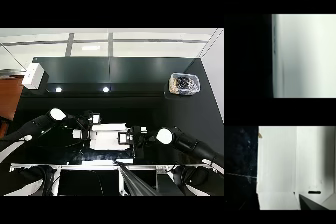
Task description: Fold the box and place the chain.
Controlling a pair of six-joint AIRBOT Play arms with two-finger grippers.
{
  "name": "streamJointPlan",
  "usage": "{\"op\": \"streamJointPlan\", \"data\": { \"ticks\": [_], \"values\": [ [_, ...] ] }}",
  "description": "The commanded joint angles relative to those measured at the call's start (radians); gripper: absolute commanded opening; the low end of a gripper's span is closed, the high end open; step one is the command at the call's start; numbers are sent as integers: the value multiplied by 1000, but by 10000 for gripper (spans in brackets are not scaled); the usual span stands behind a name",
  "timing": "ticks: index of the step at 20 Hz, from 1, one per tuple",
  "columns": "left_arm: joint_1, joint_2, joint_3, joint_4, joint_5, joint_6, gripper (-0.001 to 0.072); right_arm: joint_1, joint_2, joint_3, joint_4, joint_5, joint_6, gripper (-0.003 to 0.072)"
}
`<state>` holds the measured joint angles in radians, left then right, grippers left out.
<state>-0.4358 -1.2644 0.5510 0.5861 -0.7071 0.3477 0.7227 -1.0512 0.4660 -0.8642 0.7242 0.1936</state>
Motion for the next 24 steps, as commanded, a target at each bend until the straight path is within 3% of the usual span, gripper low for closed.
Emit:
{"op": "streamJointPlan", "data": {
  "ticks": [1, 19, 24],
  "values": [
    [0, -1, 1, 1, 0, 0, 36, 3, -2, -1, 35, -27, 5, 708],
    [0, -1, 1, 0, 0, 0, 36, 1, 13, 10, 51, -103, 66, 708],
    [0, -1, 1, 0, 0, -1, 36, -6, 48, 22, -61, -166, 184, 708]
  ]
}}
